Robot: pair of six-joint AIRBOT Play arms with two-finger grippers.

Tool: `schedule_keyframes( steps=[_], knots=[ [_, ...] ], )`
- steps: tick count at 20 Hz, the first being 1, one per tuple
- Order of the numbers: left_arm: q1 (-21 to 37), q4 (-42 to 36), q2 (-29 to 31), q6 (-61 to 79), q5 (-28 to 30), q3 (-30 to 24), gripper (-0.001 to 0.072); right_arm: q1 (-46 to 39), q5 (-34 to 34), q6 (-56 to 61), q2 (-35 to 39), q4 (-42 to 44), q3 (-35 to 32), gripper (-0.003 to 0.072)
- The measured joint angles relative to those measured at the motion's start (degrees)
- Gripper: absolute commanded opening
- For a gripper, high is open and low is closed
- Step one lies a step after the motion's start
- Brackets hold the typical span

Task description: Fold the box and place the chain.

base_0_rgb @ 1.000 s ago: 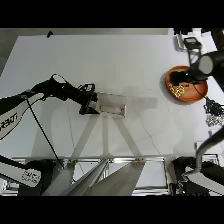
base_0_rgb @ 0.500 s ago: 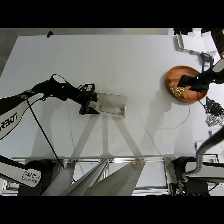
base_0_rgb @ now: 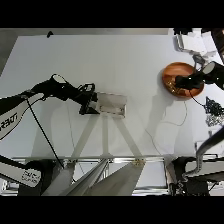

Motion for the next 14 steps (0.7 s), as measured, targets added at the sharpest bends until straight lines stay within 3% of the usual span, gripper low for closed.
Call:
schedule_keyframes(
  steps=[8,14],
  knots=[
    [0.0,0.0,0.0,0.0,0.0,0.0,0.0159,3.8,3.9,-0.6,8.8,-7.8,2.1,0.0006],
    [0.0,0.0,0.0,0.0,0.0,0.0,0.0159,9.9,17.1,-6.1,19.9,-10.7,2.3,0.0006]
  ],
)
